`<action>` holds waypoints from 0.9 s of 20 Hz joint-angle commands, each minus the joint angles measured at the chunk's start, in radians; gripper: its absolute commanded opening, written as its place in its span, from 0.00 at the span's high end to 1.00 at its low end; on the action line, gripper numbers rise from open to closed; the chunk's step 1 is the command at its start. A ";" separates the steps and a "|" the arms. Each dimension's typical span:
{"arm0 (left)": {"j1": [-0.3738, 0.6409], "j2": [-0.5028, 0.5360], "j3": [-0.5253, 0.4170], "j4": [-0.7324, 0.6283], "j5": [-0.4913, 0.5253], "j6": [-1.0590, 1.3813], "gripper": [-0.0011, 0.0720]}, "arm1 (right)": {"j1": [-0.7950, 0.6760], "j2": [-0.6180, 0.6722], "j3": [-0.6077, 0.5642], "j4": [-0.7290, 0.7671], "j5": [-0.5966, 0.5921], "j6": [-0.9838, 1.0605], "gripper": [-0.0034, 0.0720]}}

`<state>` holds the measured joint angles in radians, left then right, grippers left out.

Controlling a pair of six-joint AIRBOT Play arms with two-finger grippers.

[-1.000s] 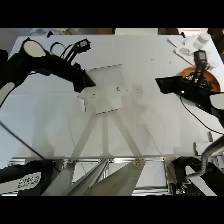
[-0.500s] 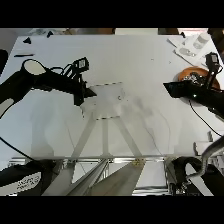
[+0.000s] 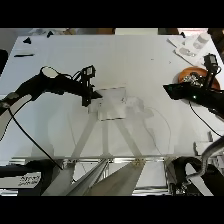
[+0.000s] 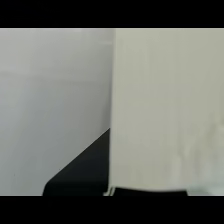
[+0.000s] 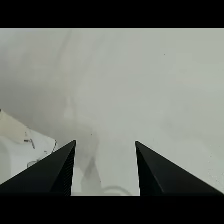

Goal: Fold the box and place the chain.

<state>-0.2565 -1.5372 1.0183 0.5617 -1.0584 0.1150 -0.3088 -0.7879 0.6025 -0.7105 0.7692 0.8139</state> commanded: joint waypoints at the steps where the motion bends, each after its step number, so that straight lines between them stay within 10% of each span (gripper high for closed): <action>1: -0.001 -0.050 0.000 0.026 0.050 -0.007 0.98 | -0.001 -0.001 0.000 -0.001 0.002 0.001 0.42; 12: -0.015 -0.066 0.015 0.114 -0.036 0.029 0.98 | -0.001 -0.001 0.000 0.000 0.002 0.013 0.42; 18: -0.069 -0.067 0.015 0.122 0.077 0.042 0.98 | -0.001 -0.001 0.000 -0.001 0.008 0.027 0.42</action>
